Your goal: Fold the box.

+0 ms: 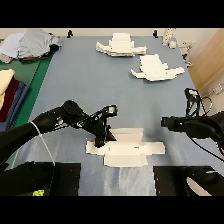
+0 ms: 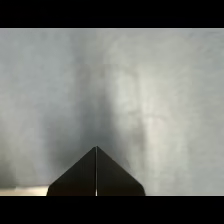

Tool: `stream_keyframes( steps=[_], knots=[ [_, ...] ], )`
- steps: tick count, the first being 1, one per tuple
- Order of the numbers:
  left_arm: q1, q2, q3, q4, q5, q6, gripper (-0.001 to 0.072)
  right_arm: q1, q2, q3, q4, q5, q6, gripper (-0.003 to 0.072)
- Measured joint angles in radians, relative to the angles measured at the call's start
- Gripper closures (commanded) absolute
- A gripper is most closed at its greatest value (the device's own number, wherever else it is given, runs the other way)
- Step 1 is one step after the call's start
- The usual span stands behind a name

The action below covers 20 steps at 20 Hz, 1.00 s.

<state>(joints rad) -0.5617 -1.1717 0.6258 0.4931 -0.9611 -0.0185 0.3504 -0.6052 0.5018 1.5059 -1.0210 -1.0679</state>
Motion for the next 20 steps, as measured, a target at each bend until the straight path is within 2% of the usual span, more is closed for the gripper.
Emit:
stream_keyframes(
  steps=[4, 7, 8, 9, 10, 14, 20],
  knots=[
    [0.000, 0.000, 0.000, 0.000, 0.000, 0.000, 0.0697, 0.096, 0.067, 0.001, 0.177, -0.116, -0.122, 0.0683],
    [0.000, 0.000, 0.000, 0.000, 0.000, 0.000, 0.0697, 0.261, 0.146, -0.020, 0.257, -0.183, -0.173, 0.0678],
    [0.000, 0.000, 0.000, 0.001, -0.001, 0.000, 0.0697, 0.328, 0.169, -0.032, 0.282, -0.195, -0.193, 0.0532],
    [0.000, 0.000, 0.000, 0.001, 0.000, 0.000, 0.0697, 0.406, 0.188, -0.046, 0.296, -0.202, -0.219, 0.0206],
    [0.000, 0.000, 0.000, 0.000, 0.000, 0.000, 0.0697, 0.477, 0.200, -0.059, 0.301, -0.203, -0.245, 0.0086],
    [0.000, 0.000, 0.000, 0.001, 0.000, 0.000, 0.0697, 0.733, 0.150, -0.099, 0.248, -0.110, -0.394, 0.0086],
    [0.000, 0.000, 0.000, 0.001, 0.000, 0.000, 0.0697, 0.960, -0.098, -0.104, 0.016, 0.029, -0.515, 0.0090]
  ],
)
